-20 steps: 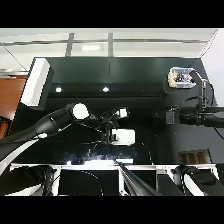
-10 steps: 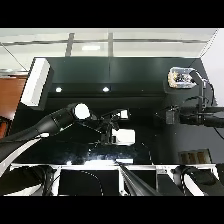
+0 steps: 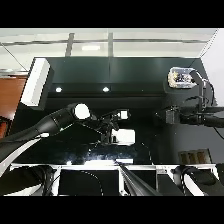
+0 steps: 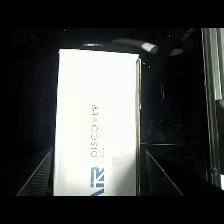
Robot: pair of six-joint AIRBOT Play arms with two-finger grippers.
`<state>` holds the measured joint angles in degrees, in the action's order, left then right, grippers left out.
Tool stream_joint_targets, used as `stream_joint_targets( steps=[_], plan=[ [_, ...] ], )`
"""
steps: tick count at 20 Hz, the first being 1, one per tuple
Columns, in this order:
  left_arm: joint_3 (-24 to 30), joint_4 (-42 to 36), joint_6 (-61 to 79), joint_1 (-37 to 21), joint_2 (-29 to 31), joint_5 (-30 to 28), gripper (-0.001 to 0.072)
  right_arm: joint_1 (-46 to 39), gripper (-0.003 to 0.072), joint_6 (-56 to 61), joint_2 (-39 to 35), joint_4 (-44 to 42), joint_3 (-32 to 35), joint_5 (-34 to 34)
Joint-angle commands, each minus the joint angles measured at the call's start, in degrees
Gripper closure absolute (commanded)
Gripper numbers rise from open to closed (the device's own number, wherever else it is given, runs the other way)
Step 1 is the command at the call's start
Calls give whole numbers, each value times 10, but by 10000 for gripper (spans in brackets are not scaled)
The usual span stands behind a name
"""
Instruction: Fold the box and place the chain.
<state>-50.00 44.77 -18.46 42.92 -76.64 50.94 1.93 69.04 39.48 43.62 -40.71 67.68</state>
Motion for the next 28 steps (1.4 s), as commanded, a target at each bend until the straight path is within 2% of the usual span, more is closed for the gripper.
stream_joint_targets(
  steps=[1,6,9,12,15,18,19,21,23,25,27,28],
  plan=[
    [0,23,0,9,0,-10,-5,0,683,1,0,0,0,0],
    [2,39,0,40,-5,-48,-5,0,682,2,0,0,0,0],
    [2,39,-8,41,-13,-48,-5,0,682,2,0,0,0,1],
    [2,39,-9,42,-32,-51,-5,0,682,2,0,0,0,0],
    [2,47,-16,49,-60,-90,-5,0,682,2,0,0,0,-2],
    [2,59,-16,61,-65,-90,-2,0,682,2,0,0,0,-7],
    [2,70,-23,66,-65,-90,23,0,682,2,0,0,0,-10],
    [1,115,-87,71,-63,-83,308,0,682,2,0,0,0,-15],
    [0,189,-200,61,-47,-58,350,0,682,2,0,0,0,-15],
    [1,294,-318,32,-16,-6,351,0,682,2,0,0,0,-13],
    [2,365,-403,-31,19,68,350,0,682,2,0,0,0,-12],
    [2,377,-423,-74,36,108,350,0,683,2,0,0,0,-11]
  ],
)
